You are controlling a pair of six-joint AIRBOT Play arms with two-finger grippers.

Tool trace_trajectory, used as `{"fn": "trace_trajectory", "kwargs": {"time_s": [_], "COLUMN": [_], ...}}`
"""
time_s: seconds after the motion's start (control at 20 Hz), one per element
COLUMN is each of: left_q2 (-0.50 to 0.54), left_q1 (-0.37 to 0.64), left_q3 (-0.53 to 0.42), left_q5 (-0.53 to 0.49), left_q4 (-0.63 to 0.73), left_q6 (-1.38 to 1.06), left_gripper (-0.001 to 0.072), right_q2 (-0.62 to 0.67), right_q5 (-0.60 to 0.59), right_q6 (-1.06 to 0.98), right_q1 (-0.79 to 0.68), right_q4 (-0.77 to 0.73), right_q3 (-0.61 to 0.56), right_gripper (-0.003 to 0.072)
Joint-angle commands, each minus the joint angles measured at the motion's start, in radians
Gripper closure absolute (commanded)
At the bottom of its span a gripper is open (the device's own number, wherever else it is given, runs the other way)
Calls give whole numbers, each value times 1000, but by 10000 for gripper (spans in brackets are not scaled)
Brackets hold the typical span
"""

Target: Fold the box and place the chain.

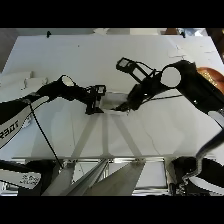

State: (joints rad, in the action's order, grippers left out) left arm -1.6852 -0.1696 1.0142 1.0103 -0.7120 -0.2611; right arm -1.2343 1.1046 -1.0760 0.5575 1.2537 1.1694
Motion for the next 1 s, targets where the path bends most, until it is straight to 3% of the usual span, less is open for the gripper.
{"fn": "trace_trajectory", "kwargs": {"time_s": [0.0, 0.1, 0.3, 0.35, 0.4, 0.45, 0.7, 0.95], "left_q2": [0, 0, -1, -1, -1, 0, -1, -1], "left_q1": [0, 0, 0, 0, 0, 0, 0, 0], "left_q3": [1, 1, 1, 1, 1, 1, 1, 1], "left_q5": [0, 0, 0, 0, 0, 0, 0, 0], "left_q4": [0, 0, 0, 0, 0, 0, 0, 0], "left_q6": [0, 0, 0, 0, 0, 0, 0, 0], "left_gripper": [223, 223, 223, 223, 223, 223, 223, 223], "right_q2": [4, -6, -51, -60, -63, -62, 0, 11], "right_q5": [-121, -145, -133, -130, -129, -129, -68, 87], "right_q6": [29, 74, 78, 78, 78, 79, 78, 26], "right_q1": [37, 50, 54, 54, 54, 54, 39, -128], "right_q4": [-136, -209, -215, -211, -203, -190, -9, 202], "right_q3": [22, 22, 22, 22, 22, 22, 22, 22], "right_gripper": [681, 681, 675, 633, 509, 455, 457, 457]}}
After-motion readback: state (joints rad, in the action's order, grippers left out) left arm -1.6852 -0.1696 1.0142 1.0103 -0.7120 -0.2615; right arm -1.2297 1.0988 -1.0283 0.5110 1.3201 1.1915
